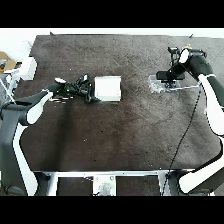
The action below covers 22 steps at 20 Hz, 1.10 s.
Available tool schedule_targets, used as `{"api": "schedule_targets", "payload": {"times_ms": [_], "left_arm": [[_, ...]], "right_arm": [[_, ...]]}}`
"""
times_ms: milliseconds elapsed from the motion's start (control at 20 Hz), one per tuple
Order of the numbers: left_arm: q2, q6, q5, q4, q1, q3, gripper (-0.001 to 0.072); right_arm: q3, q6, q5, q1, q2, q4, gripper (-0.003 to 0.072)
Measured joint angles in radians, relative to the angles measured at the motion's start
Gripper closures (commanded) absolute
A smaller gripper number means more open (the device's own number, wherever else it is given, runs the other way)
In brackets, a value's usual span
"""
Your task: Fold the box and place the chain.
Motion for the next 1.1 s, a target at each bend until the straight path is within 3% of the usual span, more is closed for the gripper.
{"api": "schedule_targets", "payload": {"times_ms": [50,100,150,250,700,750,1100], "left_arm": [[0.000,0.000,0.000,0.000,0.000,0.000,0.0488],[0.000,0.000,0.000,0.000,0.000,0.000,0.0487],[0.000,0.000,0.000,0.000,0.000,0.000,0.0487],[0.000,0.000,0.000,0.000,0.000,0.000,0.0487],[0.000,0.000,0.000,0.000,0.000,0.000,0.0487],[0.000,0.000,0.000,0.000,0.000,0.000,0.0487],[0.000,0.000,0.000,0.000,0.000,0.000,0.0487]], "right_arm": [[-0.003,-0.005,-0.019,-0.003,-0.008,0.022,0.0524],[-0.006,-0.011,-0.037,-0.006,-0.017,0.043,0.0459],[-0.010,-0.017,-0.048,-0.009,-0.030,0.060,0.0450],[-0.012,-0.022,-0.064,-0.011,-0.051,0.079,0.0488],[-0.014,-0.031,-0.076,-0.007,-0.098,0.105,0.0495],[-0.014,-0.032,-0.077,-0.006,-0.101,0.105,0.0672],[-0.015,-0.033,-0.075,-0.002,-0.068,0.107,0.0682]]}}
